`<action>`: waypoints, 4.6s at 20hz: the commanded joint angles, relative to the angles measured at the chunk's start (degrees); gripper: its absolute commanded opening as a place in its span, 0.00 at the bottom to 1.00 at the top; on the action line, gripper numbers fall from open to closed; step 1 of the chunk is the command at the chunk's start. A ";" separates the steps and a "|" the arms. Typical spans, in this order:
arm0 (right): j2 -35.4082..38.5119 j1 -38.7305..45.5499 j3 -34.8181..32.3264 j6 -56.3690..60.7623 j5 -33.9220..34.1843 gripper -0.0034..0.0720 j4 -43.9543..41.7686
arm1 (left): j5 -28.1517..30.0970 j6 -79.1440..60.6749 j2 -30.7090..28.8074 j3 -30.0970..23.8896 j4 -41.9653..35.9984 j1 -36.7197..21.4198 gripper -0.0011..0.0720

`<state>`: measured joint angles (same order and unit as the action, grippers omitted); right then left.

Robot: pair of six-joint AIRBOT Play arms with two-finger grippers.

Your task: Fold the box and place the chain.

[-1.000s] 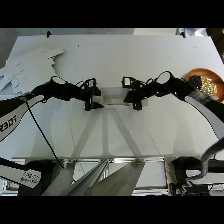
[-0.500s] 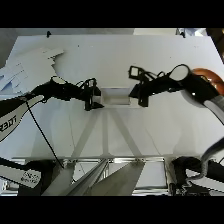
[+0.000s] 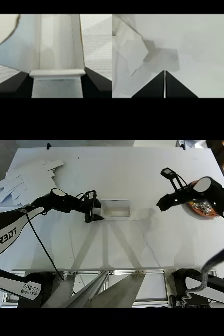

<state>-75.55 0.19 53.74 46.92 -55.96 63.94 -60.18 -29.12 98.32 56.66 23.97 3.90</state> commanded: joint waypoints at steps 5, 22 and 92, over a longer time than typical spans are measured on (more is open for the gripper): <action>-9.25 -1.70 -1.84 4.66 0.90 0.05 -10.21 | 0.00 0.00 0.00 0.02 0.02 0.00 0.53; -11.54 -3.80 -1.84 -7.17 -6.82 0.29 -29.14 | 0.00 0.00 0.00 0.02 0.02 0.00 0.53; -9.62 -15.28 -7.67 -6.29 17.18 0.67 -36.52 | 0.00 0.00 0.00 0.02 0.02 0.00 0.53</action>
<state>-85.82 -12.86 46.02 35.14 -44.97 23.05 -60.18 -29.10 98.32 56.66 23.99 3.92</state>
